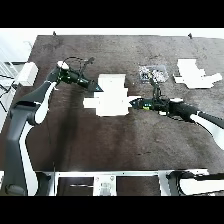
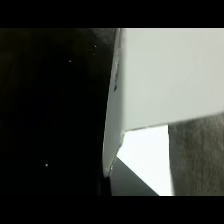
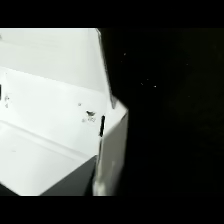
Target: Fold the box and place the chain.
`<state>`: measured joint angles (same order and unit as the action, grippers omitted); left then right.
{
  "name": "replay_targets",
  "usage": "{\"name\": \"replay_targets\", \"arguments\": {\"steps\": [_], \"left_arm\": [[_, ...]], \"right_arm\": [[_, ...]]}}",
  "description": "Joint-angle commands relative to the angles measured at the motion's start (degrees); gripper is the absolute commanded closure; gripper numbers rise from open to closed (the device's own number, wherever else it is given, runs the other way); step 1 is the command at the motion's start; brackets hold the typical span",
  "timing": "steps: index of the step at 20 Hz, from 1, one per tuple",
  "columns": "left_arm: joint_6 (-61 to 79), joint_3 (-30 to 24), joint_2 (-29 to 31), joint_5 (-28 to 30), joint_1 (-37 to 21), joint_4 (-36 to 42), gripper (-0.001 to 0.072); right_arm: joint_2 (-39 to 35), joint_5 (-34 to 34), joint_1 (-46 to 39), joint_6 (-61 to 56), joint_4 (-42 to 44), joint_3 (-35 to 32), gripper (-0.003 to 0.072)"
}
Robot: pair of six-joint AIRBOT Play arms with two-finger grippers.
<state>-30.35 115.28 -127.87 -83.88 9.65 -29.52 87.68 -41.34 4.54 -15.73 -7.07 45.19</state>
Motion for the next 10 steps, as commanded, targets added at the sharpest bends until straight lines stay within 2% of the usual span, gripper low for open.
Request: {"name": "replay_targets", "arguments": {"steps": [1,6,8,10], "left_arm": [[9.0,0.0,0.0,-3.0,0.0,0.3,0.0692],[17.6,-0.1,1.2,-3.7,0.0,1.1,0.0697],[20.1,-0.3,3.0,-3.7,0.0,1.5,0.0697],[22.6,-3.7,6.3,-2.7,0.0,1.9,0.0697]], "right_arm": [[-0.1,-0.1,-0.9,0.0,0.5,0.0,0.0349],[-0.1,-1.6,-8.1,0.0,5.2,0.2,0.0348],[-0.1,-5.1,-11.9,0.1,7.1,0.2,0.0348],[-0.1,-9.8,-15.2,1.9,8.1,0.2,0.0348]]}}
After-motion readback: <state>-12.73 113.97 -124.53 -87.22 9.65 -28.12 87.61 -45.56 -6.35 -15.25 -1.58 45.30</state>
